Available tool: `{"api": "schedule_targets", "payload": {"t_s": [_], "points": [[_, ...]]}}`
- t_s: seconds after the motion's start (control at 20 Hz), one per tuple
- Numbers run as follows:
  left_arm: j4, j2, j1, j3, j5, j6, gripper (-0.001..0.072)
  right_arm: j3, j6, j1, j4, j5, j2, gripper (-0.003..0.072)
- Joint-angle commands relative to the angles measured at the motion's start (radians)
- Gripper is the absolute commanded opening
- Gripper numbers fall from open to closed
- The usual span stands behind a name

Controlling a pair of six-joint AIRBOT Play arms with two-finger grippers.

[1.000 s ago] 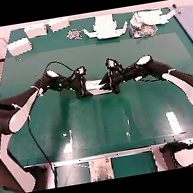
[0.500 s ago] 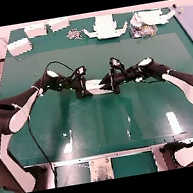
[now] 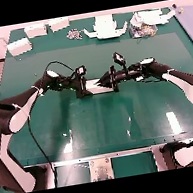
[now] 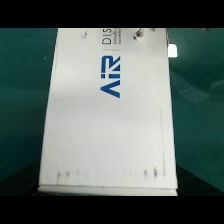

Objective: Fold the box and place the chain.

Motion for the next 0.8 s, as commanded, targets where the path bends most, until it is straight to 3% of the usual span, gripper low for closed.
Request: {"api": "schedule_targets", "payload": {"t_s": [0.0, 0.25, 0.75], "points": [[0.002, 0.000, 0.001, 0.000, -0.004, 0.002, 0.0469, 0.000, -0.004, -0.001, 0.013, 0.008, 0.000, 0.0022], [0.002, 0.000, 0.001, 0.000, -0.004, 0.002, 0.0469, 0.000, 0.043, 0.018, -0.063, -0.074, -0.011, 0.0011], [0.002, 0.000, 0.001, 0.000, -0.004, 0.002, 0.0469, 0.003, 0.143, 0.031, -0.137, -0.095, -0.025, 0.0010]]}}
